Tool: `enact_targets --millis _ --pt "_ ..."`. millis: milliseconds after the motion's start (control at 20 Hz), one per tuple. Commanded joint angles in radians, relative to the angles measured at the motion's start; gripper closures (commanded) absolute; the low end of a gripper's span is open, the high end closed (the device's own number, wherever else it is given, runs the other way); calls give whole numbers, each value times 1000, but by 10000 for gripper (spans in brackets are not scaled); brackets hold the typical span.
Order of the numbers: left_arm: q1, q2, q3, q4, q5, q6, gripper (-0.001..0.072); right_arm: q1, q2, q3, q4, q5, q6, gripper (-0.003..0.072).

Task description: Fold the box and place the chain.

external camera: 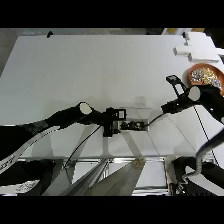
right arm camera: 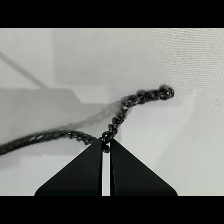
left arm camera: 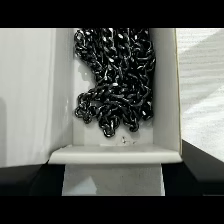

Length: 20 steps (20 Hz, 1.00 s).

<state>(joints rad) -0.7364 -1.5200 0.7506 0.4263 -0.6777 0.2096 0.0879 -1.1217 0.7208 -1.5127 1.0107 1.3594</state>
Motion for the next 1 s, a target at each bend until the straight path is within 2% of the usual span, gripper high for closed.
enact_targets --millis 0,150,300,500,950 --pt "-1 0 0 0 0 0 499 42 166 1 2 101 -6 672" --pt "-1 0 0 0 0 0 499 137 293 1 14 210 -6 671" --pt "-1 0 0 0 0 0 499 225 383 1 73 248 -6 671" --pt "-1 0 0 0 0 0 499 294 460 1 220 183 -7 671" --pt "0 0 0 0 0 0 499 379 465 -5 383 48 -112 671"
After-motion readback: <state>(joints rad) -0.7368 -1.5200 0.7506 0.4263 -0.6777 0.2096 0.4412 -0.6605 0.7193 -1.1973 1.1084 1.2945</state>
